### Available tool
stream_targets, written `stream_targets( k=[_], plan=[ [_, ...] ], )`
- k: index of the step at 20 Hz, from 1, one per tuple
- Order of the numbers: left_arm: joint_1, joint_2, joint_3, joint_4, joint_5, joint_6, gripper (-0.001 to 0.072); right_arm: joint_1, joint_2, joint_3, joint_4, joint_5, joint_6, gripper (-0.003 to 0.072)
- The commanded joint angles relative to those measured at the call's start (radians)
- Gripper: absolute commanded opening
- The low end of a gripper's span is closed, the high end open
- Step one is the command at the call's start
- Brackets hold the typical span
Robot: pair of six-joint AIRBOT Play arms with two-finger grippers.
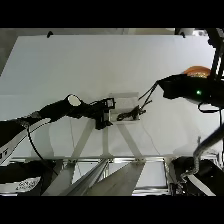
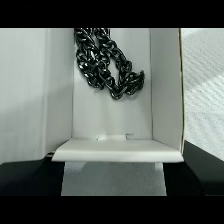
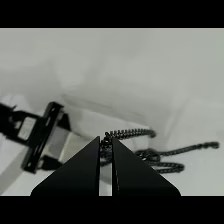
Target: Fold the box and place the chain.
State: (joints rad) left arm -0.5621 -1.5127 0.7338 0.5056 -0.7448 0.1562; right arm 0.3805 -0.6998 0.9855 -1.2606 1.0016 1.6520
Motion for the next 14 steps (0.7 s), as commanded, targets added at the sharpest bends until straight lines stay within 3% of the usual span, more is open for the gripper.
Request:
stream_targets(
  k=[1,7,11,14],
  plan=[
    [0.0,0.001,0.0,0.0,0.0,0.0,0.001,0.045,0.006,-0.004,0.053,0.038,-0.025,0.0017],
    [0.0,0.001,0.0,0.0,0.0,0.0,0.001,0.101,-0.026,-0.179,0.182,-0.148,-0.098,0.0016],
    [0.0,0.001,0.0,0.0,0.0,0.0,0.001,0.105,-0.11,-0.197,0.321,-0.241,-0.206,0.0016],
    [0.0,0.001,0.0,0.0,0.0,0.0,0.001,0.105,-0.195,-0.204,0.322,-0.23,-0.206,0.0019]
  ],
)
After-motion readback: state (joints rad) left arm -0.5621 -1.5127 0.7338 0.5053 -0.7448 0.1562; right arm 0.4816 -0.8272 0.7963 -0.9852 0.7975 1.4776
